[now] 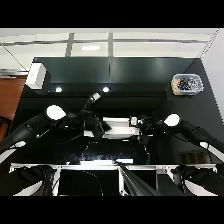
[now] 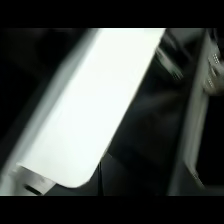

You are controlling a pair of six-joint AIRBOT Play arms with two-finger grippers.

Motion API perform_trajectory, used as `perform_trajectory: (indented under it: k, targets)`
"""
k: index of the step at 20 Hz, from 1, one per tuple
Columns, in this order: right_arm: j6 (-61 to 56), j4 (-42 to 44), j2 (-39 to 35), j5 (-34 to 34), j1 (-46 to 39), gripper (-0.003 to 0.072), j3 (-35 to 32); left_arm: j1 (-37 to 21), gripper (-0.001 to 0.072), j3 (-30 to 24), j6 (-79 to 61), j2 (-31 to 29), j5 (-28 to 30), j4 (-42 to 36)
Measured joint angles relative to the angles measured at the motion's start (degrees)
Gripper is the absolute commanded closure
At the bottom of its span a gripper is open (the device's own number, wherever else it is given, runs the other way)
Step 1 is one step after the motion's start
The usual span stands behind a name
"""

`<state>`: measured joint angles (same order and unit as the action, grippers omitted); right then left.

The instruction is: Fold the box and place the chain.

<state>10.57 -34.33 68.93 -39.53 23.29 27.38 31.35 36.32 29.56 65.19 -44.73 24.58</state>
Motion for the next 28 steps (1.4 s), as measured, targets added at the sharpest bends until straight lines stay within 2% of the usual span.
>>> perform_trajectory:
  k: [4, 6, 8, 10, 14, 20, 25, 28]
  targets:
    - [0.00, 0.00, 0.00, 0.02, 0.00, 0.0557, 0.00, 0.00, 0.0682, -0.46, -3.65, 1.84, 13.14, -5.95]
    - [0.00, 0.00, 0.00, 0.02, 0.02, 0.0557, 0.00, 0.00, 0.0683, -0.33, -4.44, 3.56, 16.85, -5.88]
    - [0.00, 0.00, 0.00, 0.02, 0.00, 0.0557, 0.00, 0.02, 0.0683, 0.35, -4.90, 5.60, 18.21, -4.42]
    - [0.00, 0.00, 0.00, 0.04, 0.02, 0.0557, 0.00, 0.07, 0.0683, 1.66, -5.20, 7.91, 16.39, -2.60]
    - [0.00, 0.00, 0.00, 0.07, 0.00, 0.0557, 0.00, 0.07, 0.0683, 5.40, -3.78, 12.74, 7.69, 3.54]
    - [0.07, -0.02, 0.00, 0.09, 0.00, 0.0557, 0.00, -0.13, 0.0683, 9.92, 3.30, 14.82, 2.40, 16.90]
    - [0.02, 0.00, 0.00, 0.13, 0.00, 0.0557, 0.00, -3.50, 0.0683, 11.69, 4.87, 7.65, -0.13, 20.26]
    - [0.00, 0.00, 0.00, 0.13, 0.02, 0.0557, 0.00, -7.32, 0.0683, 9.03, 4.98, 0.94, -4.94, 20.81]
